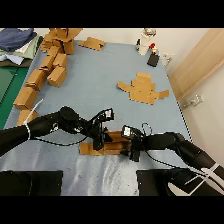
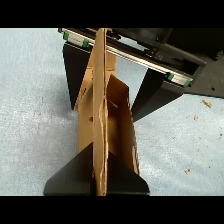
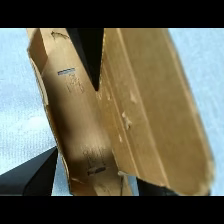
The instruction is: Fold the box.
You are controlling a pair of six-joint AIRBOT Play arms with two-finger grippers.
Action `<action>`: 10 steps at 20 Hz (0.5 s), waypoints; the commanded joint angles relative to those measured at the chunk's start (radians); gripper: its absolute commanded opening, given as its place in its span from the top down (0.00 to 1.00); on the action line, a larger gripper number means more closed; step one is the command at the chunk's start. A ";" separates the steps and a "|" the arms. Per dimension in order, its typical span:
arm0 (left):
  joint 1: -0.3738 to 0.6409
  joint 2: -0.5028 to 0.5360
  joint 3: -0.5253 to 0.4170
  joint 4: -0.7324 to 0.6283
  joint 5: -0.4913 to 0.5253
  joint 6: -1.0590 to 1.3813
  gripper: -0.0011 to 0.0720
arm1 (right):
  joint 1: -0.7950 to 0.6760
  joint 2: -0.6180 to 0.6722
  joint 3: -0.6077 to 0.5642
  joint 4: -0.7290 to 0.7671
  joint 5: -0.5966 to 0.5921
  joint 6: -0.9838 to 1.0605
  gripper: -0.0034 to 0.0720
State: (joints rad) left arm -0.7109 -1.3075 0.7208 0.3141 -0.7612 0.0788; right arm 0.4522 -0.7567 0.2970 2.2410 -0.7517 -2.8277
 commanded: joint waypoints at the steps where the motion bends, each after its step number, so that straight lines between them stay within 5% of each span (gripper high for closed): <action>1: 0.000 -0.001 0.001 0.000 0.000 0.000 0.97 | -0.003 -0.009 0.003 -0.001 -0.002 -0.004 0.02; 10: 0.000 -0.001 0.001 0.000 0.000 0.000 0.97 | -0.005 -0.012 0.003 0.029 -0.087 -0.175 0.02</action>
State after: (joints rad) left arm -0.7109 -1.3075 0.7208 0.3145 -0.7631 0.0788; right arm 0.4477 -0.7670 0.2996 2.2566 -0.8032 -2.9208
